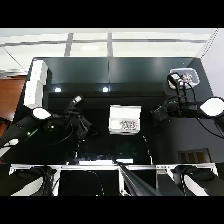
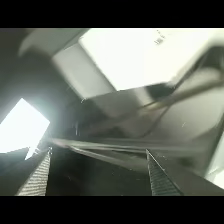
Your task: Fold the box and place the chain.
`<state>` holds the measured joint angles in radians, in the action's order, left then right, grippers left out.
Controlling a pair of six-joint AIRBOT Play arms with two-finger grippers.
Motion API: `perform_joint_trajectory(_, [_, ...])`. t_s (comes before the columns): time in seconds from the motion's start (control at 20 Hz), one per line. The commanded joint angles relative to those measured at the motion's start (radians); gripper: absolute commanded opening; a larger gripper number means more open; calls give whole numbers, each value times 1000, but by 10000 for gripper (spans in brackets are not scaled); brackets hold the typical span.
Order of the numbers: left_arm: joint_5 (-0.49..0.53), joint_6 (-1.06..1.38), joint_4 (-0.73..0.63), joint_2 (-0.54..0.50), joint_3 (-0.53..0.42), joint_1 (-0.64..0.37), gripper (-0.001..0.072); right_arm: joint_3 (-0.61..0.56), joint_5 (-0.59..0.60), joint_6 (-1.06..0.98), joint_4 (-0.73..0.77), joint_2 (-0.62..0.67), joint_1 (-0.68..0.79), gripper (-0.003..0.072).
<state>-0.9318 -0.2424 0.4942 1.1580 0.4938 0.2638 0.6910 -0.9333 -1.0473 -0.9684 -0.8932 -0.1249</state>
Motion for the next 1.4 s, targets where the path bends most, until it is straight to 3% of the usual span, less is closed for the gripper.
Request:
perform_joint_trajectory(0.0, [82, 618, -87, 12, -10, 56, 713, 0, 0, -19, 0, 0, -1, 268])
perform_joint_trajectory(0.15, [215, 694, -84, 21, -1, 132, 712, 0, -1, -19, 8, 0, -1, 268])
perform_joint_trajectory(0.55, [126, 706, -92, 176, 140, 173, 712, 0, -2, -19, 24, 0, -1, 268])
perform_joint_trajectory(1.35, [137, 628, -45, 248, 230, 236, 712, 0, -2, -19, 26, 0, -1, 268])
